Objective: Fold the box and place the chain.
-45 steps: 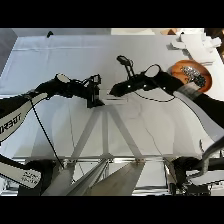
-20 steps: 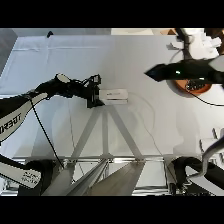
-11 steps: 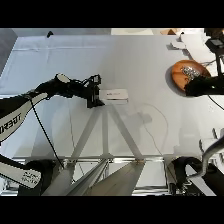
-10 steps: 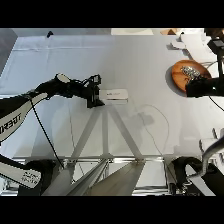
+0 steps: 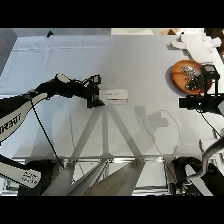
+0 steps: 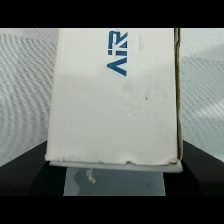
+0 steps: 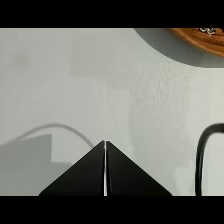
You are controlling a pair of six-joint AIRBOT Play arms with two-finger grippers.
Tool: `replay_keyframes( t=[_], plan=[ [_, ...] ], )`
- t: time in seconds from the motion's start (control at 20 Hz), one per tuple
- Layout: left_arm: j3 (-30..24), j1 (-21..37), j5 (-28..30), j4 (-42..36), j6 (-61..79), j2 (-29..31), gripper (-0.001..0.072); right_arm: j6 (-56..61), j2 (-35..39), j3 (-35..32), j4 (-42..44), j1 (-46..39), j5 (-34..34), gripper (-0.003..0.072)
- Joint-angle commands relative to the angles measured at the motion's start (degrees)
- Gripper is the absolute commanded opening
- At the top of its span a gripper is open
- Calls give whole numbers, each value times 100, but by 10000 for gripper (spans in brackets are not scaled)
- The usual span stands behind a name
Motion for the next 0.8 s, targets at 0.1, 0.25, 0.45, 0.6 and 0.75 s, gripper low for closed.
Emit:
replay_keyframes(
  t=[0.1,0.25,0.45,0.6,0.75],
  plan=[
    [0,0,2,0,0,-2,114,111,13,-249,-24,2,-501,11],
    [0,0,7,-35,-2,-2,85,111,13,-249,4,2,-501,12],
    [0,2,-33,103,-455,291,5,111,13,-249,164,0,-501,12],
    [0,11,35,750,-1207,953,5,111,13,-249,258,2,-501,12],
    [0,13,98,2124,-3029,1816,5,109,13,-247,260,0,-501,12]
  ],
)
